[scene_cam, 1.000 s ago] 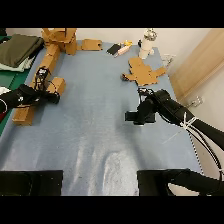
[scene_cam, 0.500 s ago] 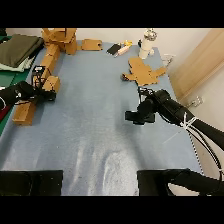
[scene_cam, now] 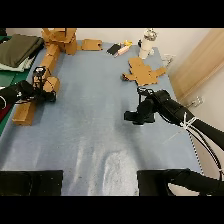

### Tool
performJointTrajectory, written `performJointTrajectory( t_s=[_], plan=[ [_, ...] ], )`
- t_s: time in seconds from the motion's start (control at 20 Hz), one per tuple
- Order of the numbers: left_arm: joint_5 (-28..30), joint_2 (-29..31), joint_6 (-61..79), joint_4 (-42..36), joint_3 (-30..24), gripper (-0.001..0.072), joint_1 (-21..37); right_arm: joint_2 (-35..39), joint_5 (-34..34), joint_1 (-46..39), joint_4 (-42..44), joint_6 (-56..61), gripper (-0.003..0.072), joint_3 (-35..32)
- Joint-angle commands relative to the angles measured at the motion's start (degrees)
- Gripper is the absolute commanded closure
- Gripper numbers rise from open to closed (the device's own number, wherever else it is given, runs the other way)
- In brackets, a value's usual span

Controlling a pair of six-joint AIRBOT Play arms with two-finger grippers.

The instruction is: Fold the box.

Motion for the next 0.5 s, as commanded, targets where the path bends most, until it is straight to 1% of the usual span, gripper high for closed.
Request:
performJointTrajectory(
  t_s=[0.0, 0.2, 0.35, 0.45],
  plan=[
    [-8.1, 0.1, -0.4, 3.3, 1.5, -0.0011, 0.5, 0.0, 0.0, 0.0, 0.4, -0.2, 0.0681, 0.1],
    [-18.2, 2.1, -3.3, 4.9, 4.4, -0.0011, 3.9, 0.0, 0.0, 0.0, 0.4, -0.2, 0.0681, 0.1],
    [-26.6, 4.0, -3.3, 5.1, 7.7, -0.0011, 4.2, 0.0, 0.0, 0.0, 1.5, -0.3, 0.0682, 0.1],
    [-33.3, 4.9, -3.3, 5.0, 10.0, -0.0011, 3.9, 0.0, 0.0, 0.0, 2.4, -0.7, 0.0681, 0.1]
  ],
)
